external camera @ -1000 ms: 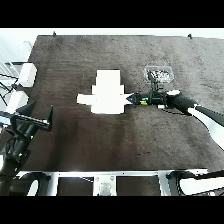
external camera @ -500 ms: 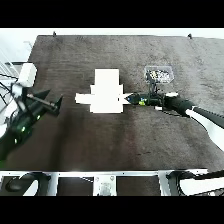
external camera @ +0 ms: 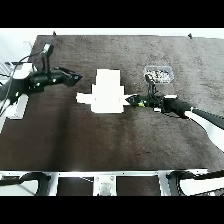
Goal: Fold the box and place the chain.
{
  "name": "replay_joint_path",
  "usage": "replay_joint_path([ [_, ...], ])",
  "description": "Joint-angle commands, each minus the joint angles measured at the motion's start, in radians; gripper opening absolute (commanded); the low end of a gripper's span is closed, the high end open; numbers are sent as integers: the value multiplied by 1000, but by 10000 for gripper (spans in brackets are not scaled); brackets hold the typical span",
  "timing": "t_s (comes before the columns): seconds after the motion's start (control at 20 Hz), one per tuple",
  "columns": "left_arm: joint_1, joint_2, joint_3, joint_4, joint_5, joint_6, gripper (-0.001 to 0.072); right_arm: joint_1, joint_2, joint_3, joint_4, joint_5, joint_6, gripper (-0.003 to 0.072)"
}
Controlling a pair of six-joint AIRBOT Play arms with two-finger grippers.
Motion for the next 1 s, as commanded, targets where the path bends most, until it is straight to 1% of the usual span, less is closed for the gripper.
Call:
replay_joint_path([
  [0.0,0,-209,322,220,-257,-304,604,1,-5,-7,8,-11,-56,11],
  [0.05,0,-252,397,244,-293,-353,604,1,-5,-7,7,-11,-56,10],
  [0.15,-18,-315,507,315,-328,-413,604,1,-5,-7,7,-11,-79,11],
  [0.25,-51,-365,581,410,-340,-462,603,2,-5,-7,22,-11,-104,10],
  [0.35,-82,-410,624,483,-357,-481,602,1,-5,-7,26,-11,-118,11],
  [0.4,-95,-426,629,502,-354,-479,602,1,-5,-7,33,-11,-130,11],
  [0.55,-117,-464,630,499,-359,-470,603,1,-5,-6,51,-11,-153,11],
  [0.65,-121,-489,631,480,-386,-452,604,2,-5,-6,51,-11,-153,11],
  [0.8,-121,-521,633,407,-431,-370,604,2,-5,-6,51,-10,-153,11],
  [0.95,-121,-538,634,353,-431,-317,604,2,-5,-6,51,-10,-153,11],
])
